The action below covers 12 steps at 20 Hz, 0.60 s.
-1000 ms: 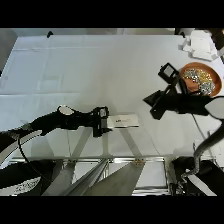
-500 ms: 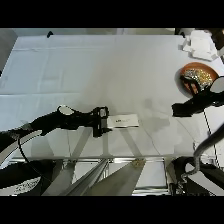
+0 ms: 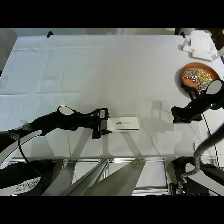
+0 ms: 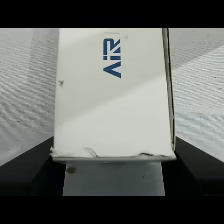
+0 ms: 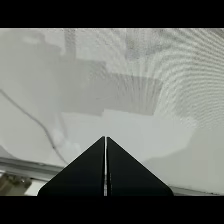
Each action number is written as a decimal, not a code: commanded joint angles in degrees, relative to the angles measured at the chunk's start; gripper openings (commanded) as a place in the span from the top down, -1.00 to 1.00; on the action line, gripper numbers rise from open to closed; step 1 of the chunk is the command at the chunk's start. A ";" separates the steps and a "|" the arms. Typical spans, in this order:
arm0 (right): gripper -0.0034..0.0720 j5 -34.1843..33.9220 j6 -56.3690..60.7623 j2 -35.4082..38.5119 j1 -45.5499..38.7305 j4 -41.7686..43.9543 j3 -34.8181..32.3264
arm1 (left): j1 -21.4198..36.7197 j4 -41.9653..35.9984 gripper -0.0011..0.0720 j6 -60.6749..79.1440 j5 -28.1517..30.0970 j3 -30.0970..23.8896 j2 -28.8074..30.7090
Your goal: Fold the box and place the chain.
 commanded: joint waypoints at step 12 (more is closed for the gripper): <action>0.88 -7.67 0.48 -0.13 -0.04 1.25 -0.04 | 29.31 31.15 0.96 -53.53 10.78 0.07 27.65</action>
